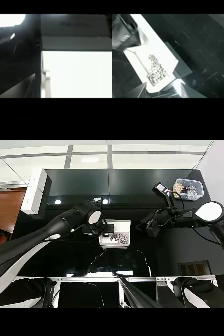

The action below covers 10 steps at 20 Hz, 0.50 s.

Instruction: Fold the box and place the chain.

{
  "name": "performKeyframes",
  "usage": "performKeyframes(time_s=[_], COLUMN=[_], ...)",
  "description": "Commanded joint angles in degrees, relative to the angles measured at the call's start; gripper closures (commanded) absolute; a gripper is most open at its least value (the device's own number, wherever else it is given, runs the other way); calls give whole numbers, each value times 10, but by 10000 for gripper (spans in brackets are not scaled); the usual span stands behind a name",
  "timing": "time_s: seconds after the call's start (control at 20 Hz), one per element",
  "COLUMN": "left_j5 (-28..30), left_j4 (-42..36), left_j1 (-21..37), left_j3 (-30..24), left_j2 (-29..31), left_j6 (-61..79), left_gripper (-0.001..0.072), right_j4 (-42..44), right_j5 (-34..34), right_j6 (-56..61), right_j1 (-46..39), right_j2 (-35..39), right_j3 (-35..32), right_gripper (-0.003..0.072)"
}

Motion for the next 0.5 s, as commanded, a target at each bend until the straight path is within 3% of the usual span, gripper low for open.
performKeyframes(time_s=[0.0,0.1,0.2,0.3,0.45], left_j5=[-47,-51,-24,23,47], left_j4=[50,91,72,-80,-399], left_j1=[0,23,105,224,360], left_j3=[-12,-59,-136,-223,-330], left_j2=[75,145,219,278,298], left_j6=[105,149,158,255,629], left_gripper=[281,281,281,281,280], right_j4=[-1,-1,0,0,0], right_j5=[-1,-1,-1,-1,-5], right_j6=[0,0,0,9,24], right_j1=[0,0,0,0,0], right_j2=[0,0,0,0,0], right_j3=[0,0,0,0,0], right_gripper=[195,195,195,196,195])
